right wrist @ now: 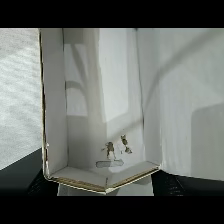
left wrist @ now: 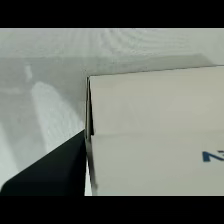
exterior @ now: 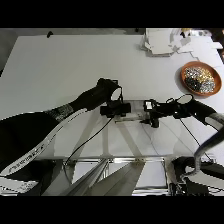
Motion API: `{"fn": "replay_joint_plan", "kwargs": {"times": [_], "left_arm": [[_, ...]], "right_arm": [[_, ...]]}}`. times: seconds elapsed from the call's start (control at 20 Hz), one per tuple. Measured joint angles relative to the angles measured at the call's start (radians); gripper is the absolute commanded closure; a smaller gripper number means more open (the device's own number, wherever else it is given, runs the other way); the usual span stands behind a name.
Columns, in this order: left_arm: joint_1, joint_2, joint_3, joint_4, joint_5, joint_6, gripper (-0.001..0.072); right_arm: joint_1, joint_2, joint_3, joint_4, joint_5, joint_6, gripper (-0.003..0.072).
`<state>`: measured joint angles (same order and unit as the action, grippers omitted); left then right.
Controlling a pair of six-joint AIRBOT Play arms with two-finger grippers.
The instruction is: Fold the box and place the chain.
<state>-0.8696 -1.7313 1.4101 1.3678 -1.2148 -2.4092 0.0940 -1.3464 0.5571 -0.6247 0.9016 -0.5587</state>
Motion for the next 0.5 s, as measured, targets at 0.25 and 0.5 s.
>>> {"fn": "replay_joint_plan", "kwargs": {"times": [0.25, 0.5], "left_arm": [[-0.018, -0.008, 0.018, 0.05, -0.018, -0.065, 0.0442], [-0.033, -0.024, 0.023, 0.09, -0.061, -0.129, 0.0441]], "right_arm": [[0.0, 0.0, 0.0, 0.0, 0.0, 0.0, 0.0234], [0.0, 0.0, 0.0, 0.0, 0.0, 0.0, 0.0234]]}}
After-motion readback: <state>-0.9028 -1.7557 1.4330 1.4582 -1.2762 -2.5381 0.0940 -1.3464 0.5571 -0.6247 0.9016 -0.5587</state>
